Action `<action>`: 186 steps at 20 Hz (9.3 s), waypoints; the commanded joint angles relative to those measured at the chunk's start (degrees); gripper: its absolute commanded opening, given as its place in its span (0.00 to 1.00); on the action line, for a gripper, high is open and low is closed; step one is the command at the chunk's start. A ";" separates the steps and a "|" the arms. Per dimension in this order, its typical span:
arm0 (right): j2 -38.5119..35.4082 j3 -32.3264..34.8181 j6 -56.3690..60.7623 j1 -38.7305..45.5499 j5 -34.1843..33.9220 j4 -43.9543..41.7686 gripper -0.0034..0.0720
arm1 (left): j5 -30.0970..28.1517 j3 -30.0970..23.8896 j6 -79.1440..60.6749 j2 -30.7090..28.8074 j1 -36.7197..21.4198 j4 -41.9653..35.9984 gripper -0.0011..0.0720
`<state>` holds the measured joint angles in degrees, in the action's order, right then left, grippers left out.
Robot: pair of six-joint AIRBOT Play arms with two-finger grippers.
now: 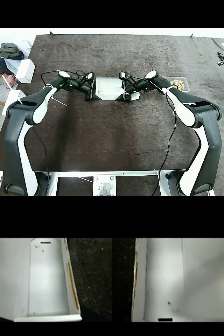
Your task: Fold the box and place the chain.
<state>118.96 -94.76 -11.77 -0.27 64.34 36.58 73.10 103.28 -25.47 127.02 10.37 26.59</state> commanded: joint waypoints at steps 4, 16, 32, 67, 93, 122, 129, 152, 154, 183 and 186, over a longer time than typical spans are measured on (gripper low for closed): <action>-0.02 -0.04 -0.11 0.00 0.17 0.04 0.32 | 0.42 0.02 -0.04 0.00 0.00 0.04 0.39; -0.02 -0.04 -0.11 0.00 0.17 0.04 0.32 | 0.37 0.02 -0.07 -0.02 0.00 -0.07 0.39; -0.02 -0.04 -0.09 0.00 0.31 0.00 0.32 | 0.39 0.02 -0.04 0.00 0.00 -0.09 0.39; -6.03 0.15 9.05 0.96 -14.75 -10.64 0.02 | 0.39 0.02 -0.04 0.00 0.00 -0.07 0.39; -16.48 4.39 12.87 1.36 2.60 19.74 0.64 | 0.37 0.02 -0.04 -0.02 0.00 -0.07 0.39; -14.78 12.11 11.32 -7.21 -17.25 16.68 0.28 | 0.37 0.02 -0.04 0.00 0.00 -0.07 0.39; -14.62 12.11 9.46 -7.04 -17.46 16.79 0.75 | 0.37 0.02 -0.04 0.00 0.00 -0.07 0.39; -21.94 12.04 37.44 -1.70 -8.59 26.23 0.18 | 0.35 0.02 -0.07 0.00 0.00 -0.07 0.39; -24.04 12.04 50.29 0.59 -8.59 26.23 0.18 | 0.35 0.02 -0.07 -0.02 0.00 -0.07 0.39; -17.75 22.14 65.61 4.74 -14.84 -9.64 0.34 | 0.35 0.02 -0.07 0.00 -0.02 -0.07 0.39; -17.75 19.91 67.06 4.22 -13.75 -9.62 0.48 | 0.35 0.02 -0.07 -0.02 0.00 -0.07 0.39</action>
<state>101.36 -73.17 54.61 4.58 49.69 28.14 73.45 103.31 -25.52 127.02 10.39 26.52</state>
